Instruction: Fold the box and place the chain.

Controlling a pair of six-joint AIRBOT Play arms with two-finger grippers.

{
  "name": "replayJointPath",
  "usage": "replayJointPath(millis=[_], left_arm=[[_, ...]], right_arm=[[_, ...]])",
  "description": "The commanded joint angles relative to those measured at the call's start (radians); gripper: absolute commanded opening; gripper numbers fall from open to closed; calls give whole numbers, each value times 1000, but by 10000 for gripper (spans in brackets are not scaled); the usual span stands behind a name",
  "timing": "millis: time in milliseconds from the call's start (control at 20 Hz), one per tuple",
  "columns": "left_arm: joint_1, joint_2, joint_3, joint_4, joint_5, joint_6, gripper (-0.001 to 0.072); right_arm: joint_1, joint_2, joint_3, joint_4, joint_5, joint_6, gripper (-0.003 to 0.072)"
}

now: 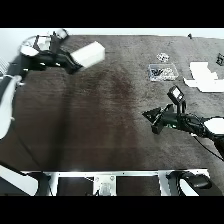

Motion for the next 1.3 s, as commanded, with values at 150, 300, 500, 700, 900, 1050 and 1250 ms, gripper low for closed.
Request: replayJointPath(millis=[150, 300, 500, 700, 900, 1050, 1250], left_arm=[[288, 39, -13, 69, 197, -247, 18], [345, 37, -70, 72, 302, -246, 18], [357, 30, -195, 82, 523, -247, 18], [359, -55, -224, 85, 510, -246, 19], [359, -119, -224, 87, 512, -249, 19], [359, -131, -224, 87, 522, -246, 18], [359, -131, -226, 87, 538, -250, 18]], right_arm=[[0, 0, 0, 1, -50, 10, 8], [0, 0, 0, 5, -91, 11, 8], [0, 0, 0, 8, -124, 11, 8], [0, 0, 0, 8, -129, 12, 8], [0, 0, 0, 8, -129, 14, 7], [0, 0, 0, 8, -129, 14, 8], [0, -2, 0, 8, -129, 15, 8]])
